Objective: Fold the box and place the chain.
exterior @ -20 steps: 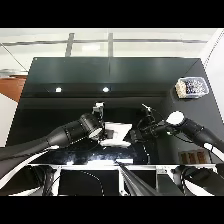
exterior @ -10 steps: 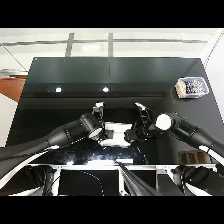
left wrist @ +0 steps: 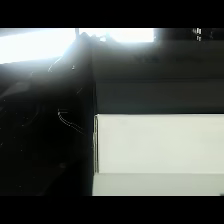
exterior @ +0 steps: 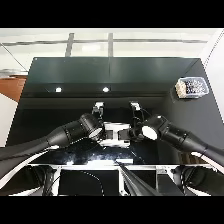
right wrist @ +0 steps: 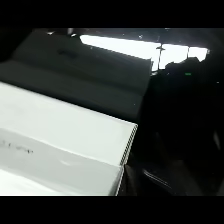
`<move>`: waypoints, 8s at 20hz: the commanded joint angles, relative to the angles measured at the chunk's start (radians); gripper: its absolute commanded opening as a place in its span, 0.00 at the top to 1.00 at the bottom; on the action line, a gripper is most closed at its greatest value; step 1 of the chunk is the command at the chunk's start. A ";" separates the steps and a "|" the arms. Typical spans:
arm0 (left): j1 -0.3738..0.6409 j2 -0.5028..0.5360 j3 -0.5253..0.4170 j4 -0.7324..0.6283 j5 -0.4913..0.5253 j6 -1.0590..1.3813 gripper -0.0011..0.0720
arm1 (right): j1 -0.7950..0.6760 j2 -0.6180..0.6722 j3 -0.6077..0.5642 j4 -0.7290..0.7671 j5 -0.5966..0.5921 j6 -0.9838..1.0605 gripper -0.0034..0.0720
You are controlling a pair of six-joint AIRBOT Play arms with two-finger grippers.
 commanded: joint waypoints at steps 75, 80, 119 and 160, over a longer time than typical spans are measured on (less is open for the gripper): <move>0.000 -0.001 0.000 -0.010 0.000 0.001 0.95 | -0.337 0.422 0.095 -0.621 0.489 -0.196 0.36; 0.000 -0.001 0.000 -0.010 0.003 0.001 0.95 | -0.772 0.412 0.064 -0.610 0.210 -0.248 0.36; 0.000 -0.001 0.000 -0.010 0.030 0.002 0.95 | -1.166 -0.463 0.618 0.066 0.066 -0.059 0.17; 0.000 -0.001 0.000 -0.010 0.030 0.002 0.95 | -1.314 -0.097 0.933 0.507 0.307 -0.711 0.90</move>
